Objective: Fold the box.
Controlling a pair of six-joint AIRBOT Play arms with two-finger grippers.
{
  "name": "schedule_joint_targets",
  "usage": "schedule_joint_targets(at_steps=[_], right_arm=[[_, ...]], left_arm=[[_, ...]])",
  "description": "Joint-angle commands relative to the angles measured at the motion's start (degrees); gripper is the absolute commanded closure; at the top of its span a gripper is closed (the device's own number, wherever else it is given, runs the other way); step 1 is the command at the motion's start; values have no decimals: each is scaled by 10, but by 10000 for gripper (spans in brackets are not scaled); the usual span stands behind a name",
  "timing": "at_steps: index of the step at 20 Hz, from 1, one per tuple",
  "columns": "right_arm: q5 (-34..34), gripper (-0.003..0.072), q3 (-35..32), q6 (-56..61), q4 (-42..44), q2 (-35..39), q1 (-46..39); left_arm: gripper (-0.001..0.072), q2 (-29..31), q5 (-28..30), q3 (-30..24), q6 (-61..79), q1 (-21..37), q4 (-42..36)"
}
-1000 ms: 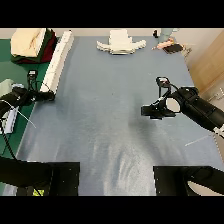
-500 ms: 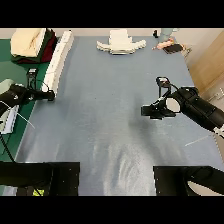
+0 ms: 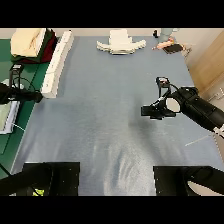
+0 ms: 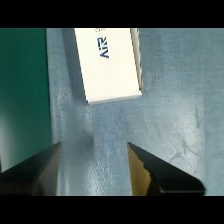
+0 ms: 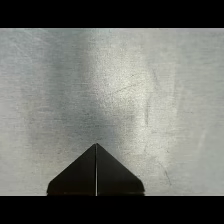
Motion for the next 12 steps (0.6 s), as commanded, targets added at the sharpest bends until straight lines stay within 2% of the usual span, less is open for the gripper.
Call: schedule_joint_targets(at_steps=[1, 2, 5, 9, 12], right_arm=[[-9, 684, 0, -7, 1, 0, 0], [-21, 684, 1, -13, 5, 0, 0], [-45, 684, 31, -63, 32, -22, 0], [-25, 684, 148, -134, 73, -118, 0], [-5, 683, 250, -171, 116, -196, 0]], left_arm=[[661, 67, -95, 4, -66, 10, 20], [693, 83, -106, 7, -76, 0, 15], [694, 98, -146, 30, -90, -82, 8], [694, 68, -152, 71, -182, -247, 10], [694, 14, -153, 88, -237, -334, 12]])
